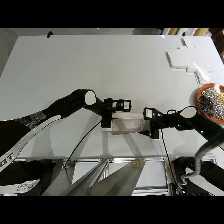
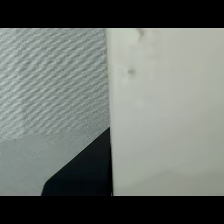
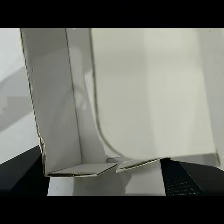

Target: Fold the box and place the chain.

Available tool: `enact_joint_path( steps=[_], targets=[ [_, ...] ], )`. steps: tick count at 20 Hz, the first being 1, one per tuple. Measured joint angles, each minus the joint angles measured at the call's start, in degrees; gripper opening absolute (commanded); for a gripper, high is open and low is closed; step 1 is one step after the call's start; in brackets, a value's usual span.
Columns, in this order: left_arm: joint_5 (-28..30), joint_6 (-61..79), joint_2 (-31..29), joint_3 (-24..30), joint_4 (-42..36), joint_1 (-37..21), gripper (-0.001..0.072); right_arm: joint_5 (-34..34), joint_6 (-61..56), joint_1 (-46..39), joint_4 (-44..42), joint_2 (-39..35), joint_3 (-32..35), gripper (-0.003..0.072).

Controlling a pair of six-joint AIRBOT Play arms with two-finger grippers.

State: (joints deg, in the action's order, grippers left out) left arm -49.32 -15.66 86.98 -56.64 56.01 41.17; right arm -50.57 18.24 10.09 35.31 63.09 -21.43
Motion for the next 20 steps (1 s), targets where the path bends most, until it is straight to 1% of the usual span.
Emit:
enact_joint_path(
  steps=[5,7,9,10,11,15,20],
  targets=[
    [0.15,-0.02,0.00,0.00,0.00,0.00,0.0013,1.01,1.33,0.00,-1.42,1.51,0.24,0.0631],
    [0.15,-0.02,0.00,0.00,0.00,0.00,0.0013,1.44,2.40,-0.02,-2.03,2.34,0.26,0.0505],
    [0.13,-0.02,0.00,0.00,0.00,0.00,0.0013,1.66,3.45,-0.04,-2.58,2.99,0.26,0.0502],
    [0.13,-0.02,0.00,0.00,0.00,0.00,0.0013,1.68,4.13,-0.04,-2.86,3.23,0.28,0.0477],
    [0.11,-0.02,0.00,0.00,0.00,0.00,0.0013,1.70,4.70,-0.04,-3.21,3.48,0.28,0.0437],
    [0.11,-0.02,0.00,0.00,0.00,0.00,0.0013,1.70,6.73,-0.04,-3.98,4.26,0.28,0.0331],
    [0.13,-0.02,0.00,0.00,0.00,0.00,0.0013,1.73,7.52,-0.04,-4.24,4.52,0.26,0.0345]
  ],
)
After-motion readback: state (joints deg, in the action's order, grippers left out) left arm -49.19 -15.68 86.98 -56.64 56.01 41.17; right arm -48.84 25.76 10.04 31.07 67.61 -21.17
